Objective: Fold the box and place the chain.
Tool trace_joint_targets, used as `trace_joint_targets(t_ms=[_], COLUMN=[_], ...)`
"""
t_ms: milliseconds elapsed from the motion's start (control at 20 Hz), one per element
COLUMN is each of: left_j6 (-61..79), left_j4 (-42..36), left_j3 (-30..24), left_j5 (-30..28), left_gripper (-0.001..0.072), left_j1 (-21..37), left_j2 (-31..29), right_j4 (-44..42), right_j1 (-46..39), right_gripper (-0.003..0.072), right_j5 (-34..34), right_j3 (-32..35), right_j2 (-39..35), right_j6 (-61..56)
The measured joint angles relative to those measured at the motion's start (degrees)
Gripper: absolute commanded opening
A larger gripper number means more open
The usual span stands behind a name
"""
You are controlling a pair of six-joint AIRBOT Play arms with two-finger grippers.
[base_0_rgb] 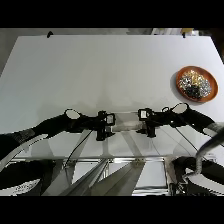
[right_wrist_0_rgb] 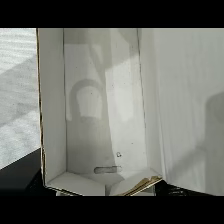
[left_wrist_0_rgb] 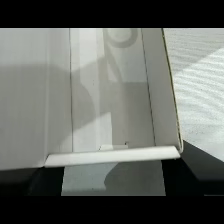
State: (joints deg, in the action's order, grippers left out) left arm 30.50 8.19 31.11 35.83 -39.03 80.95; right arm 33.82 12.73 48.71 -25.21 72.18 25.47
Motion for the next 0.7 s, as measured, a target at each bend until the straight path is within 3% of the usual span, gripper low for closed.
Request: trace_joint_targets(t_ms=[200,250,300,350,700], left_j6=[-0.02,-0.02,-0.02,-0.04,-0.13], left_j4=[0.0,0.0,0.0,-0.2,-0.13], left_j3=[0.0,0.0,0.0,0.0,0.02], left_j5=[-0.02,-0.02,-0.02,-0.13,-0.17], left_gripper=[0.017,0.017,0.017,0.017,0.017], left_j1=[0.0,0.0,0.0,0.0,0.0], left_j2=[0.0,0.0,0.0,0.0,-0.02], right_j4=[-0.33,-0.42,-0.48,-0.61,2.1], right_j1=[0.0,0.0,0.0,0.0,0.02], right_gripper=[0.0403,0.0456,0.0661,0.0693,0.0683], right_j5=[0.07,0.26,0.55,0.96,1.16], right_j3=[0.0,0.0,0.0,0.02,0.04], right_j2=[0.0,0.0,0.0,0.0,-2.27], right_j6=[0.2,0.26,0.31,0.04,-4.7])
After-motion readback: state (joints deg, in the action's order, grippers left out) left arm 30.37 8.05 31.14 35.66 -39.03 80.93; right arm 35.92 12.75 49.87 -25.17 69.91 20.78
